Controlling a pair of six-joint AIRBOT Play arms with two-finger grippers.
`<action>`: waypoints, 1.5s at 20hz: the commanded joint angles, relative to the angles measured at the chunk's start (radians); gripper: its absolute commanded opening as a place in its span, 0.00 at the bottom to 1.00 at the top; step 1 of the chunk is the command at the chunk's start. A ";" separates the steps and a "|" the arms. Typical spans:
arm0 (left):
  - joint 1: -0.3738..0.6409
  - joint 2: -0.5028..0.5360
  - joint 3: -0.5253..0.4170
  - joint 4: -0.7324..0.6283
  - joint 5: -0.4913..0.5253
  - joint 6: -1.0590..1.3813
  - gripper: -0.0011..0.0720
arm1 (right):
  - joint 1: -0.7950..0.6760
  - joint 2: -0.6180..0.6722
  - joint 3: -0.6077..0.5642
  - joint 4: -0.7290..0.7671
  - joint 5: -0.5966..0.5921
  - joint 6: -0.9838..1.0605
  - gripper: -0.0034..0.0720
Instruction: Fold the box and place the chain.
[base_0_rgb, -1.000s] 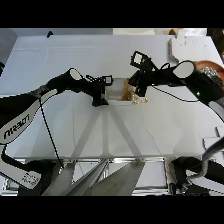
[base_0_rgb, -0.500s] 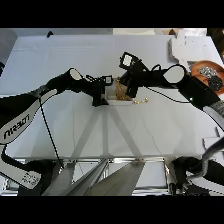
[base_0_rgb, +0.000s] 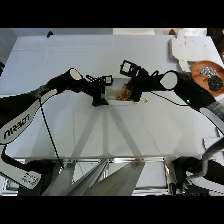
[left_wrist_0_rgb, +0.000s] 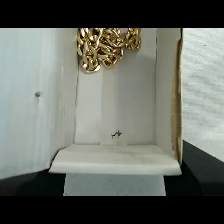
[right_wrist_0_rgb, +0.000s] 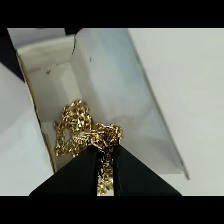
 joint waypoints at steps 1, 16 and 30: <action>0.000 0.000 0.000 0.000 0.000 0.000 0.31 | 0.001 -0.032 -0.018 -0.023 -0.007 0.022 0.07; -0.001 0.000 0.000 0.000 0.000 0.000 0.31 | -0.249 0.094 -0.033 -0.002 0.247 -0.127 0.50; 0.000 0.000 0.000 -0.001 0.000 0.000 0.31 | -0.136 -0.182 -0.056 0.004 0.171 -0.197 0.67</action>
